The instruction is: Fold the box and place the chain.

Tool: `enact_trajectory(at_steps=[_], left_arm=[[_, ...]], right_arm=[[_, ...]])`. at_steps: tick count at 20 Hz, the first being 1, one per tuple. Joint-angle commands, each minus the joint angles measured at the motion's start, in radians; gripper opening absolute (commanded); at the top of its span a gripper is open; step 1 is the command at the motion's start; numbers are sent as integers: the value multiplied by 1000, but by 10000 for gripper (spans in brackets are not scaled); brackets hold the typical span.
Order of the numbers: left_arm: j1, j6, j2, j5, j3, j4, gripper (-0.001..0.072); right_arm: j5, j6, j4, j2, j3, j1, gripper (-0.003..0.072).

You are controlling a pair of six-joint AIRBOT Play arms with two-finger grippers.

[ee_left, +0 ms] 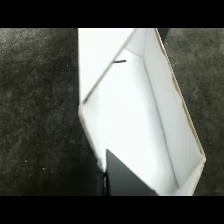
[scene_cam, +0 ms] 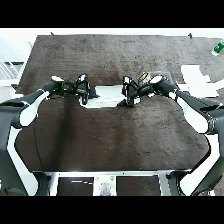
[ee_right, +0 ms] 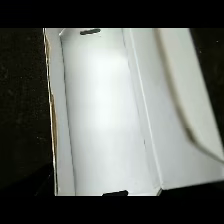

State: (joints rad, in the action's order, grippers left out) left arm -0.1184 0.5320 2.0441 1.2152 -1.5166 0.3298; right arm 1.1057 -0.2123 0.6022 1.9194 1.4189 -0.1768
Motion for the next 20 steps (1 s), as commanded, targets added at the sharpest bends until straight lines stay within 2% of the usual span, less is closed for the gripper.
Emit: enact_trajectory(at_steps=[1,5,20], left_arm=[[0,0,0,-2,0,-1,21],[0,0,0,-2,0,-1,21],[0,0,0,-1,0,-1,21]], right_arm=[[63,-9,-2,47,46,3,608],[86,-18,-45,64,57,23,608],[109,-83,-44,94,72,29,606]])
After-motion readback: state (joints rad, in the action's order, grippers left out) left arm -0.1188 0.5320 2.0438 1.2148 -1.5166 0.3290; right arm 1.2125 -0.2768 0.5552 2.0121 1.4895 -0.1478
